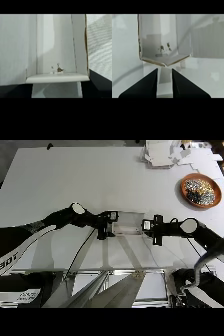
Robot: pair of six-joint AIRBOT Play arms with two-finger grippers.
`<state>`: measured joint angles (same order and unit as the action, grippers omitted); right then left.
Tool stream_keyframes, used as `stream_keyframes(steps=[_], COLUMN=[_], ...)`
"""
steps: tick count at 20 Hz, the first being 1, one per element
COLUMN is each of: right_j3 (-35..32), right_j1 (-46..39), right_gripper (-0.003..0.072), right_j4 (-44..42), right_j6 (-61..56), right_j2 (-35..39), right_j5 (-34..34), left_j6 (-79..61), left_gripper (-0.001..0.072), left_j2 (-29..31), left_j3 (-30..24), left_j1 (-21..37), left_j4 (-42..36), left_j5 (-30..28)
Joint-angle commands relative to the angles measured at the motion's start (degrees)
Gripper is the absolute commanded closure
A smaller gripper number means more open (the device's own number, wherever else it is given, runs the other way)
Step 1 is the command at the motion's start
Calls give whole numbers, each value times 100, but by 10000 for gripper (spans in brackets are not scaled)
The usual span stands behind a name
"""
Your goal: Fold the box and place the chain.
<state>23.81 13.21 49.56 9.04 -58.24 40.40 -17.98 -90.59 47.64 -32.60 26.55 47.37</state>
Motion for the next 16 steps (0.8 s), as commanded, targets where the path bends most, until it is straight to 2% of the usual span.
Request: stream_keyframes(steps=[1, 5, 9, 13, 16], right_j3=[-2, -2, -2, -2, -2], right_j1=[0, 0, 0, 0, 0], right_gripper=[511, 511, 511, 511, 504], right_j4=[-485, -977, -1032, -1711, -1856], right_j6=[264, 505, 516, 1019, 1115], right_j2=[-190, -240, -361, -481, -481], right_j5=[-70, -66, -55, 48, 63], left_j6=[0, 0, 0, 0, 0], left_gripper=[457, 457, 457, 457, 457], left_j2=[0, 0, 0, 0, 0], left_j3=[-2, -2, -2, -2, -2], left_j1=[0, 0, 0, 0, 0], left_j4=[2, 0, 0, 0, 0], left_j5=[-2, -2, -2, -2, -2])
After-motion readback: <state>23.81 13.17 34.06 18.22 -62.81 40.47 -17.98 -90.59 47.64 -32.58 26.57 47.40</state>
